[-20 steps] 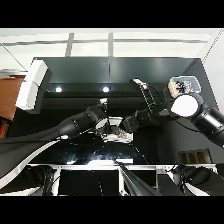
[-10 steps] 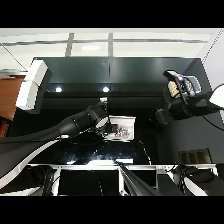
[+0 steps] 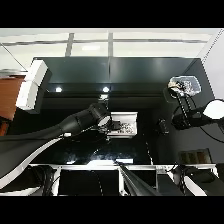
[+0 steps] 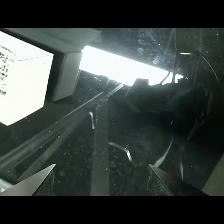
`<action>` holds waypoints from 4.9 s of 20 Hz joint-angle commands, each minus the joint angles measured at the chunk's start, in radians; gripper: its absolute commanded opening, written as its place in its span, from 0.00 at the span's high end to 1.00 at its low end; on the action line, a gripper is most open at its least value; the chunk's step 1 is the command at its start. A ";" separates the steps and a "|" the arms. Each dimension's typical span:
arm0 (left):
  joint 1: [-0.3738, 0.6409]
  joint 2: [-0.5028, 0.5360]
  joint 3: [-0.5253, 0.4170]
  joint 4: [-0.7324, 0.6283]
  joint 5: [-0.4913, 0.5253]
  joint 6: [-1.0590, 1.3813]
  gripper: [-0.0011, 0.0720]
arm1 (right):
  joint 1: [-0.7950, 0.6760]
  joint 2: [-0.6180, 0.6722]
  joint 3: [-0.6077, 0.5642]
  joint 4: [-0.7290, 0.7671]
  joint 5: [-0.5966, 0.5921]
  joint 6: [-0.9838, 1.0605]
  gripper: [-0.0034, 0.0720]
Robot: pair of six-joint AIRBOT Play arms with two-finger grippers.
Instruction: Fold the box and place the chain.
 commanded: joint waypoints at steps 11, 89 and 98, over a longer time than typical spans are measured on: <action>0.080 0.328 0.014 0.161 -0.424 0.509 0.43 | -0.003 0.001 -0.021 0.002 -0.044 -0.003 0.02; 0.367 0.125 -0.381 -0.987 0.235 2.562 0.02 | -0.003 0.001 -0.021 -0.068 -0.106 0.002 0.02; 0.371 0.125 -0.381 -0.987 0.238 2.561 0.02 | -0.003 0.001 -0.021 -0.068 -0.112 0.002 0.02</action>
